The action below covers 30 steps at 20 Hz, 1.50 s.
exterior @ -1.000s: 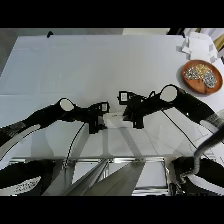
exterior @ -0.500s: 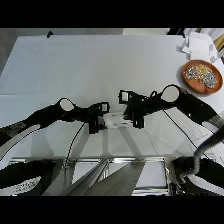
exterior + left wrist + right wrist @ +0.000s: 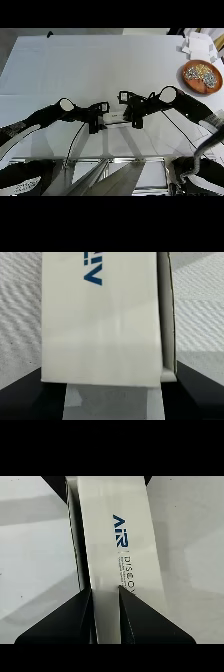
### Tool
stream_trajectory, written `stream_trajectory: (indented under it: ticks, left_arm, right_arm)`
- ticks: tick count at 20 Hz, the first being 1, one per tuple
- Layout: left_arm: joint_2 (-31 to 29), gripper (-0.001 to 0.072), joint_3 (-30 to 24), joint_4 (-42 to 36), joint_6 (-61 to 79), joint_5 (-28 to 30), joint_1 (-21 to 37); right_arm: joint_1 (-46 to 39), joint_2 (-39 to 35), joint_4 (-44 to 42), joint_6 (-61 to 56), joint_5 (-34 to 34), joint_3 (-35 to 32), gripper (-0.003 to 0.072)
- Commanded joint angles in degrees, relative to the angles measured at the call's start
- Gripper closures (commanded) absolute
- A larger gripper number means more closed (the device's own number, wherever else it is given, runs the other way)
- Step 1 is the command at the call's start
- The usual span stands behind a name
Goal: Fold the box and place the chain.
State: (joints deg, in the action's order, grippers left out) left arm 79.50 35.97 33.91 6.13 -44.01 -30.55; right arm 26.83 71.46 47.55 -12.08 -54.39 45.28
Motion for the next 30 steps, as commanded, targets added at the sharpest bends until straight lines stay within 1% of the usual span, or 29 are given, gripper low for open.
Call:
stream_trajectory:
  ticks: [1, 3, 6, 8, 10, 12, 16, 18, 19, 20, 23, 25, 30]
  left_arm:
    - [-0.07, 0.0701, -0.02, 0.02, 0.00, 0.00, -0.02]
    - [-0.04, 0.0701, -0.02, 0.02, 0.00, 0.00, -0.02]
    - [-0.04, 0.0701, -0.02, 0.02, 0.00, 0.02, -0.02]
    - [-0.04, 0.0701, -0.02, 0.02, 0.00, 0.00, -0.02]
    - [-0.07, 0.0701, -0.02, 0.02, 0.00, 0.00, -0.02]
    - [-0.07, 0.0701, -0.02, 0.02, 0.00, 0.00, -0.02]
    - [-0.07, 0.0701, -0.02, 0.02, 0.00, 0.00, -0.02]
    - [-0.07, 0.0701, -0.02, 0.02, 0.00, 0.00, -0.02]
    - [-0.04, 0.0701, -0.02, 0.02, 0.00, 0.00, -0.02]
    - [-0.07, 0.0701, -0.02, 0.02, 0.00, 0.00, -0.02]
    - [-0.04, 0.0701, -0.02, 0.02, 0.00, 0.00, -0.02]
    - [-0.07, 0.0701, -0.02, 0.02, 0.00, 0.00, -0.02]
    - [-0.07, 0.0701, -0.02, 0.02, 0.00, -0.02, -0.02]
  right_arm:
    - [0.02, 0.33, -0.48, -0.11, -1.77, -0.61, 0.0529]
    - [0.02, 0.31, -0.48, -0.09, -2.03, -0.90, 0.0522]
    - [0.02, -0.20, -1.31, -0.07, -1.99, -0.90, 0.0384]
    - [0.00, -1.03, -2.49, 0.17, -1.86, -0.90, 0.0374]
    - [0.00, -1.60, -2.86, 0.17, -1.88, -0.90, 0.0341]
    - [0.00, -1.84, -3.30, 0.17, -1.88, -0.90, 0.0341]
    - [-0.07, -4.92, -8.94, 2.21, -0.24, -0.90, 0.0342]
    - [-0.04, -5.99, -12.66, 2.56, -0.31, -0.90, 0.0360]
    - [-0.04, -5.73, -15.06, 2.58, -0.81, -1.09, 0.0479]
    - [-0.04, -5.38, -18.36, 4.50, -0.85, -1.95, 0.0670]
    - [-0.04, -3.04, -29.11, 10.84, 3.06, -6.12, 0.0670]
    - [-0.04, -1.62, -34.27, 13.46, 4.59, -8.46, 0.0672]
    - [-0.04, 1.36, -34.75, 13.84, 5.42, -9.22, 0.0672]
